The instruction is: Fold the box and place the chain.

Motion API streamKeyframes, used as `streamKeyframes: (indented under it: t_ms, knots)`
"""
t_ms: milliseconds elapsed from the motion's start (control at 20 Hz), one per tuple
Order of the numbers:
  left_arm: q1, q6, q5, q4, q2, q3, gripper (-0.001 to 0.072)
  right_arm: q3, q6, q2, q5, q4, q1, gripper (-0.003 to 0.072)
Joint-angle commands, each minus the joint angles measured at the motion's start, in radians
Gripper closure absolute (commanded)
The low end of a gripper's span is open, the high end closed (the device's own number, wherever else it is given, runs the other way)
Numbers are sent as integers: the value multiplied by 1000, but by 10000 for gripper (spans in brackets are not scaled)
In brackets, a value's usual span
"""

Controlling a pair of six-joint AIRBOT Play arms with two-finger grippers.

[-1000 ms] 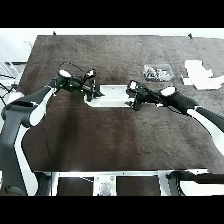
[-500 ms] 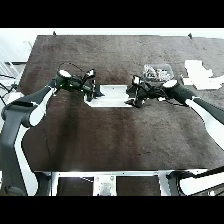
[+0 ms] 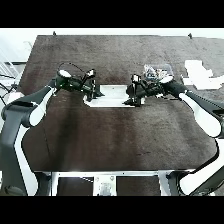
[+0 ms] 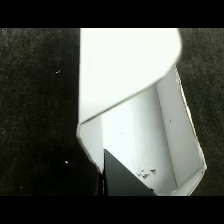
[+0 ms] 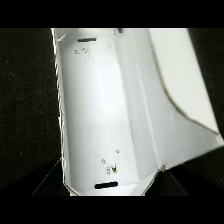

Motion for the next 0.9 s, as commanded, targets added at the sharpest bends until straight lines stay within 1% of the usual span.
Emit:
streamKeyframes:
  t_ms: [0,350,850]
  knots:
    - [0,0,0,0,0,0,691,51,-7,-56,47,3,1,5]
    - [0,0,0,0,0,0,691,120,0,-128,81,2,15,5]
    - [0,0,0,0,0,0,691,143,1,-170,109,2,15,5]
